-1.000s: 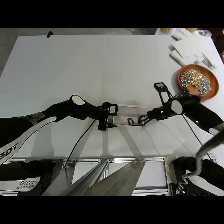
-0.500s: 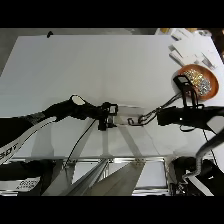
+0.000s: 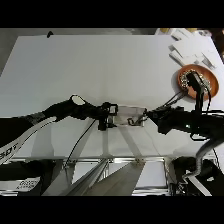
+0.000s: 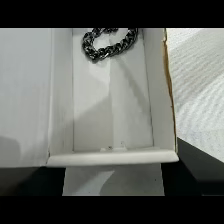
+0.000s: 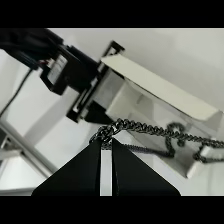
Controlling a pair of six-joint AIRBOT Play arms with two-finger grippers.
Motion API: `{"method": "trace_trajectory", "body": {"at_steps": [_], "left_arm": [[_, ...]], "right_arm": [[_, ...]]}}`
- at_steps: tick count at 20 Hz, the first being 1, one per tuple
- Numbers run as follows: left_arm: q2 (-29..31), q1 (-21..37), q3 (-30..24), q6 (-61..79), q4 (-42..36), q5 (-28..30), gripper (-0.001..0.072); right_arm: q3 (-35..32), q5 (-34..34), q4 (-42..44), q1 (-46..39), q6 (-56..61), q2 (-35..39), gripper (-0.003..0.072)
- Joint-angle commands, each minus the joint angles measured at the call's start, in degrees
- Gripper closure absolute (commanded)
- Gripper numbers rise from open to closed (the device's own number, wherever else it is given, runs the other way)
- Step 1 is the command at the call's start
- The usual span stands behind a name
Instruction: Fold the box and place the chain.
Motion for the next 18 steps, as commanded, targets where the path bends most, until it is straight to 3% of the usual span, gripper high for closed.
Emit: {"method": "trace_trajectory", "body": {"at_steps": [1,8,13,15,18], "left_arm": [[0.0,0.0,0.0,0.0,0.0,0.0,0.0457],[0.0,0.0,0.0,0.0,0.0,0.0,0.0457],[0.0,0.0,0.0,0.0,0.0,0.0,0.0457],[0.0,0.0,0.0,0.0,0.0,0.0,0.0457],[0.0,0.0,0.0,0.0,0.0,0.0,0.0457]], "right_arm": [[0.0,-4.6,3.3,1.9,-4.0,-1.8,0.0669],[0.0,-11.5,1.5,13.0,-3.3,-15.1,0.0668],[0.0,-14.2,-7.3,15.0,3.6,-21.6,0.0662],[0.2,-13.6,-8.4,15.0,4.6,-21.5,0.0483],[3.4,-11.1,-10.8,13.7,4.0,-19.1,0.0489]]}}
